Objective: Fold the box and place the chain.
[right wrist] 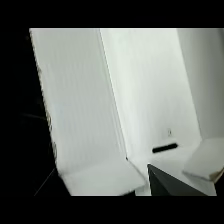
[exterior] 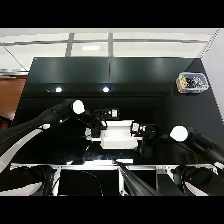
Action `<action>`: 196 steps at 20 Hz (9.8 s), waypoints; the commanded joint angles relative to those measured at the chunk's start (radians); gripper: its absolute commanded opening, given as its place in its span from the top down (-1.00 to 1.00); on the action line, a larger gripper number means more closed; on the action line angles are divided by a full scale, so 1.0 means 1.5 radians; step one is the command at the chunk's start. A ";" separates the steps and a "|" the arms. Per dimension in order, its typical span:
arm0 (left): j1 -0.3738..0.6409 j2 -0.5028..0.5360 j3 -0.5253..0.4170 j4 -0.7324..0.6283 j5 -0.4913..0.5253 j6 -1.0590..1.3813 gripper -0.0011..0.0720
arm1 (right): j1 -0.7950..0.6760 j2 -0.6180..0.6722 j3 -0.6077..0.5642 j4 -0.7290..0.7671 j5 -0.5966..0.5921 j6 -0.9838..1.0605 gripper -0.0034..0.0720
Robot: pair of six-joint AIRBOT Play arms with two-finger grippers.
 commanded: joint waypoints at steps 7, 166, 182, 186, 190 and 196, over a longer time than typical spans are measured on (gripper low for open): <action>-0.001 0.000 0.001 0.000 -0.002 0.000 0.90 | 0.031 0.004 0.056 -0.108 -0.087 0.003 -0.80; 0.033 0.133 -0.203 -0.326 0.080 0.130 -0.05 | -0.039 -0.152 0.022 0.149 -0.096 -0.339 -0.25; 0.227 0.303 -0.138 0.060 -0.056 -0.441 0.90 | -0.039 -0.152 0.022 0.149 -0.096 -0.339 -0.25; 0.403 0.289 -0.160 0.051 -0.158 -0.746 0.90 | -0.039 -0.152 0.022 0.149 -0.096 -0.339 -0.25; 0.490 0.200 -0.237 -0.156 -0.209 -0.653 0.90 | -0.039 -0.152 0.022 0.149 -0.096 -0.339 -0.25; 0.375 0.107 -0.266 -0.243 -0.130 -0.623 0.90 | -0.039 -0.152 0.022 0.149 -0.095 -0.339 -0.25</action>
